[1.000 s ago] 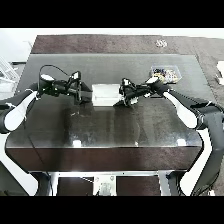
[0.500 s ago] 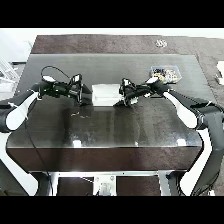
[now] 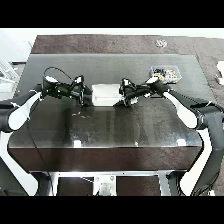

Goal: Fold the box and place the chain.

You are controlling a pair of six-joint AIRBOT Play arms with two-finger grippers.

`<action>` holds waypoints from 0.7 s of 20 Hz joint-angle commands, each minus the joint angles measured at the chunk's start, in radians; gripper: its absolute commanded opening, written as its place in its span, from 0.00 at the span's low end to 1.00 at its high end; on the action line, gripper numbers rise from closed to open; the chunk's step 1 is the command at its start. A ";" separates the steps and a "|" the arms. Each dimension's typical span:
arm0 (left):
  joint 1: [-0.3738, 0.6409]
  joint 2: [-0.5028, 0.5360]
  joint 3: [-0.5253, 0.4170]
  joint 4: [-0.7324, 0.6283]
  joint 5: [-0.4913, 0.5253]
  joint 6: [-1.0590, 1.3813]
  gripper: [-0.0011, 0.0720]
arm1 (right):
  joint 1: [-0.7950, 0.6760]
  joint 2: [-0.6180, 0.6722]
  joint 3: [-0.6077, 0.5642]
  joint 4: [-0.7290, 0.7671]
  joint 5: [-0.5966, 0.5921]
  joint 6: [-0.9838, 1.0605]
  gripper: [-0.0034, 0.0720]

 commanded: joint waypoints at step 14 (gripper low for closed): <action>-0.043 -0.030 0.007 -0.046 0.070 0.071 0.99 | 0.000 0.000 -0.001 0.000 0.000 0.000 0.67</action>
